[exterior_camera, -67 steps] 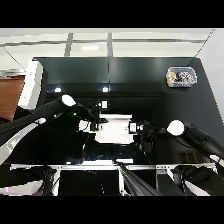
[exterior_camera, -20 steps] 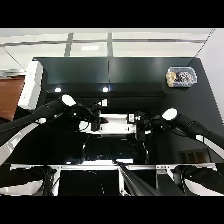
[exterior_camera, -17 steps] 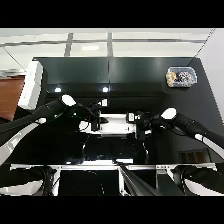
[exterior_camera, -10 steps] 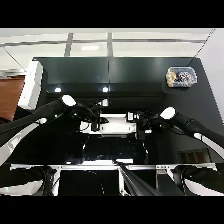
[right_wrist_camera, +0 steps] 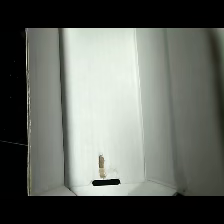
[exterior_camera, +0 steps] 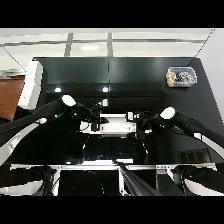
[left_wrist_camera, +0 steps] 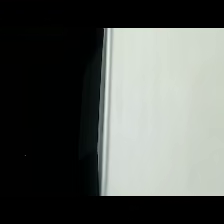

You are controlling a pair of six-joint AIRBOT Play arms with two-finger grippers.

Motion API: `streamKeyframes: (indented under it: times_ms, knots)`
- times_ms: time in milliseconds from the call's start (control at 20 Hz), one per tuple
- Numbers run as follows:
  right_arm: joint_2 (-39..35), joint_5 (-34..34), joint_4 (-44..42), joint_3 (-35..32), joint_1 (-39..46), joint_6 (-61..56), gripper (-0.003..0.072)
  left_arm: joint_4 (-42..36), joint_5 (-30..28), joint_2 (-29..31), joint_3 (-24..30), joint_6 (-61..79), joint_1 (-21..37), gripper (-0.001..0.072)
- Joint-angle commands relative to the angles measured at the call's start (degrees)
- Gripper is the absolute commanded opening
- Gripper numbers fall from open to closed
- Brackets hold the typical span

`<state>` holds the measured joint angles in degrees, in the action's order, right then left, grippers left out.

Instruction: Fold the box and place the chain.

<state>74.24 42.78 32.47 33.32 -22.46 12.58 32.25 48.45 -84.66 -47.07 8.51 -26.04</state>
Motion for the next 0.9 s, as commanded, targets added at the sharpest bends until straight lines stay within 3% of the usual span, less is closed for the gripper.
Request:
streamKeyframes:
  times_ms: [0, 250, 300, 350, 400, 550, 600, 650, 700, 850]
  knots:
    - [0.02, -0.20, 0.17, 0.02, -0.04, -0.20, 0.0704, 0.09, -0.02, 0.02, -0.07, 0.02, 0.02, 0.0029]
    - [0.02, -0.26, 0.17, 0.02, -0.04, -0.20, 0.0704, -0.09, -0.02, 0.04, -0.07, -0.17, 0.02, 0.0031]
    - [0.02, -0.24, 0.22, 0.02, -0.07, -0.17, 0.0667, -0.15, -0.02, 0.04, -0.07, -0.20, 0.04, 0.0031]
    - [0.02, -0.20, 0.35, 0.02, -0.07, -0.20, 0.0533, -0.15, 0.00, 0.04, -0.07, -0.20, 0.02, 0.0032]
    - [0.02, -0.17, 0.39, 0.02, -0.11, -0.20, 0.0473, -0.15, 0.00, 0.04, -0.07, -0.20, 0.02, 0.0035]
    - [0.02, -0.33, 0.83, 0.00, -0.57, -0.20, 0.0472, -0.07, 0.35, 0.24, -0.26, -2.21, 0.04, 0.0320]
    - [0.02, -0.35, 0.83, 0.00, -0.57, -0.20, 0.0472, 0.42, 1.01, 0.59, -0.66, -3.98, 0.17, 0.0438]
    - [0.02, -0.35, 0.81, 0.00, -0.57, -0.22, 0.0472, 0.90, 1.55, 1.46, -1.07, -4.83, 0.50, 0.0623]
    - [0.02, -0.37, 0.81, 0.00, -0.57, -0.26, 0.0472, 0.98, 1.29, 2.84, -1.14, -6.40, 0.92, 0.0720]
    - [0.02, -0.44, 0.81, 0.00, -0.57, -0.35, 0.0472, 6.34, 1.84, 9.35, -1.14, -12.41, 3.37, 0.0720]
